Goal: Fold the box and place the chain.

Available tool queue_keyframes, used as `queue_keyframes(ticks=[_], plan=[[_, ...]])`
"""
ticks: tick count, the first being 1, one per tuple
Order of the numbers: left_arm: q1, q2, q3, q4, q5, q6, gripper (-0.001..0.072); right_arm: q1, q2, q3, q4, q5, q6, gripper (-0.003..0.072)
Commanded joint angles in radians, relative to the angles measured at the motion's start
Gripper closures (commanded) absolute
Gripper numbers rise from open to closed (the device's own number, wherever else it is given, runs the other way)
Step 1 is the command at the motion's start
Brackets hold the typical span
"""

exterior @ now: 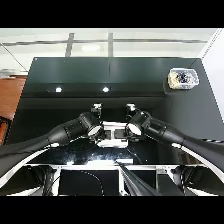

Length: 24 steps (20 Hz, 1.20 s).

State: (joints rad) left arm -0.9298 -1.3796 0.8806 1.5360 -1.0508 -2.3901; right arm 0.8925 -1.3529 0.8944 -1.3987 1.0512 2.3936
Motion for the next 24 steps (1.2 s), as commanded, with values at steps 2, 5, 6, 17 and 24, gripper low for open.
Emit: queue_keyframes(ticks=[2,5,6,17,24], plan=[[0.001,-0.001,0.0,0.0,-0.002,0.0,0.0679,0.002,-0.027,0.003,-0.005,0.002,0.023,0.0432],[0.001,-0.001,0.0,0.0,-0.002,0.0,0.0679,0.002,-0.03,0.003,-0.005,0.001,0.023,0.0483],[0.001,-0.001,0.0,0.0,-0.002,0.0,0.0679,0.002,-0.03,0.003,-0.005,-0.003,0.023,0.0515],[0.001,-0.001,0.0,-0.003,-0.006,0.0,0.0679,0.002,-0.029,0.023,0.007,-0.026,0.022,0.0459],[0.001,-0.001,0.0,-0.004,-0.006,0.0,0.0679,0.002,-0.029,0.024,0.01,-0.034,0.023,0.046]])
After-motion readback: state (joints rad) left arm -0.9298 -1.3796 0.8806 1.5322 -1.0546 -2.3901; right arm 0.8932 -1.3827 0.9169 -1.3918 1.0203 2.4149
